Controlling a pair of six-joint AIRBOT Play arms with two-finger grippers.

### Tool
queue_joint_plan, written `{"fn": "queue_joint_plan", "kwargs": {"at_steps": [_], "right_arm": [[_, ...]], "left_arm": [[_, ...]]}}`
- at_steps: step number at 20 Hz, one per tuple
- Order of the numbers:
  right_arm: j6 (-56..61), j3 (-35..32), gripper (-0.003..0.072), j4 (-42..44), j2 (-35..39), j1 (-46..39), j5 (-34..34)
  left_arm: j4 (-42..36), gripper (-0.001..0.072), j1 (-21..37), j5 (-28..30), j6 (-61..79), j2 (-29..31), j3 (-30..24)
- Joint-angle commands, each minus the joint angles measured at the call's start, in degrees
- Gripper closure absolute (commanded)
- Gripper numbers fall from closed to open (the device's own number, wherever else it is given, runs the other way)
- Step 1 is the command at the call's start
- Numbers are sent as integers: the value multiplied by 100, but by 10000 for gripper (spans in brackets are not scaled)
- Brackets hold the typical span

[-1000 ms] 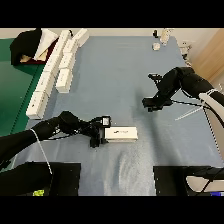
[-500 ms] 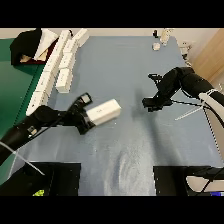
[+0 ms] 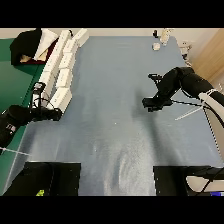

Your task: Fold the box.

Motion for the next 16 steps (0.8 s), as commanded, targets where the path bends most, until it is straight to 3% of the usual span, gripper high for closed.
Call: {"fn": "queue_joint_plan", "kwargs": {"at_steps": [1, 10, 16], "right_arm": [[0, 4, 666, -2, -4, 4, 2], [0, 4, 666, 0, -4, 4, 2], [0, 4, 666, 0, -4, 4, 2]], "left_arm": [[101, 238, 162, 612, -192, -474, 4], [-107, 238, -221, 2055, -181, -1331, 4], [-118, 238, -249, 2120, -190, -1438, 4]]}}
